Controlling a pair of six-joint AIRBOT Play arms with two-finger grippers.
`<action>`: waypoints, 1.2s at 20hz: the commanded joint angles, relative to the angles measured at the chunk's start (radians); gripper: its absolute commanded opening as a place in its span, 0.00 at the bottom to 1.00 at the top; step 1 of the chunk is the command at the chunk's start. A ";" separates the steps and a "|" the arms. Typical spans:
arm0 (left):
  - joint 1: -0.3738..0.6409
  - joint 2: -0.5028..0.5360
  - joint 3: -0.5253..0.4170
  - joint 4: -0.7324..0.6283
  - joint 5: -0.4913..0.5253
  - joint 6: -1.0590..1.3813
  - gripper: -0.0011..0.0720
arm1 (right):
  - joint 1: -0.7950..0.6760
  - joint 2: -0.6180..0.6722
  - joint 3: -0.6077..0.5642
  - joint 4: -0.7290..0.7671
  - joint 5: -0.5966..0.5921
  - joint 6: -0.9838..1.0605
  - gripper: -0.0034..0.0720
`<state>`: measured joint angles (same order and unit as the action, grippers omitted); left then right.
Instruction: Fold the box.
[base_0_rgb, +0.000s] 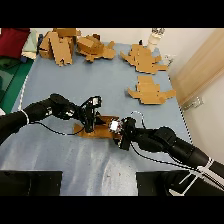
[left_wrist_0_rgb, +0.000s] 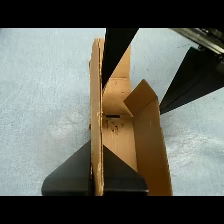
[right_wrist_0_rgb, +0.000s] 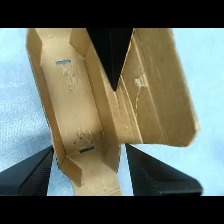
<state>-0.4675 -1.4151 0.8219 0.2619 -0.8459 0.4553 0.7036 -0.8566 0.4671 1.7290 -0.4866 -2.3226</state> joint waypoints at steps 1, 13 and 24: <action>0.000 0.000 0.000 0.000 -0.002 0.000 0.03 | -0.001 -0.010 0.006 -0.023 -0.036 0.000 1.00; 0.000 0.000 0.000 0.000 -0.002 0.000 0.03 | -0.006 -0.036 0.007 -0.034 -0.037 -0.009 1.00; 0.000 0.000 0.000 0.000 -0.003 0.000 0.04 | -0.150 -0.116 0.062 0.309 -0.139 -0.369 1.00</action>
<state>-0.4675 -1.4151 0.8211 0.2623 -0.8490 0.4549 0.5835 -0.9501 0.5102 1.9331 -0.5549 -2.5759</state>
